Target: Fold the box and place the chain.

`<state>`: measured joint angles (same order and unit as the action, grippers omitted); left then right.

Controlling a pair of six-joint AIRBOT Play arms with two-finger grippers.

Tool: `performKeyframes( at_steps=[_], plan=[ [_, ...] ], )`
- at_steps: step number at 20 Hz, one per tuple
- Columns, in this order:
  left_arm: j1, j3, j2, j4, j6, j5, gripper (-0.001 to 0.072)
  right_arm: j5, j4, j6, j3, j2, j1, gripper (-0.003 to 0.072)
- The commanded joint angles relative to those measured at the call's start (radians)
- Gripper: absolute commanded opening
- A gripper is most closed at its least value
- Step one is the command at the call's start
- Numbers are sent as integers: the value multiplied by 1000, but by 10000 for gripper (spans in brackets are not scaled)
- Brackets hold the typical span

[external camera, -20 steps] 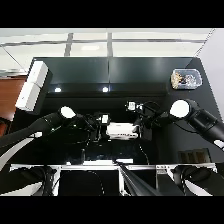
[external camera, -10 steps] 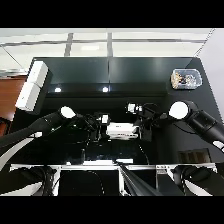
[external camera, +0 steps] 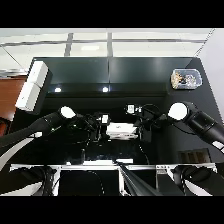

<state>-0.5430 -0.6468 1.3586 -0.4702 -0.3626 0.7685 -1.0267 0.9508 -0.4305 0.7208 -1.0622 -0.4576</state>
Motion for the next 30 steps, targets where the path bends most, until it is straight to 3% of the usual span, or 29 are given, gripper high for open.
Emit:
performKeyframes(
  at_steps=[1, 3, 4, 15, 28, 30],
  plan=[
    [0, -1, 0, 0, 0, 2, 401, 2, 27, 5, -1, 0, 0, 312],
    [0, 0, 0, 0, 0, 2, 401, 18, 26, 5, -2, 0, 0, 315],
    [0, 0, 0, 0, 0, 2, 401, 25, 26, 5, -3, 0, 0, 391],
    [0, 0, 0, 0, 0, 3, 401, 40, 18, -26, -13, 4, -36, 385],
    [0, 0, 0, 0, 1, 2, 401, 31, -12, -170, -12, 105, -14, 369],
    [0, 0, 0, 0, 4, 2, 401, 18, -73, -290, 5, 114, -7, 366]
  ],
)
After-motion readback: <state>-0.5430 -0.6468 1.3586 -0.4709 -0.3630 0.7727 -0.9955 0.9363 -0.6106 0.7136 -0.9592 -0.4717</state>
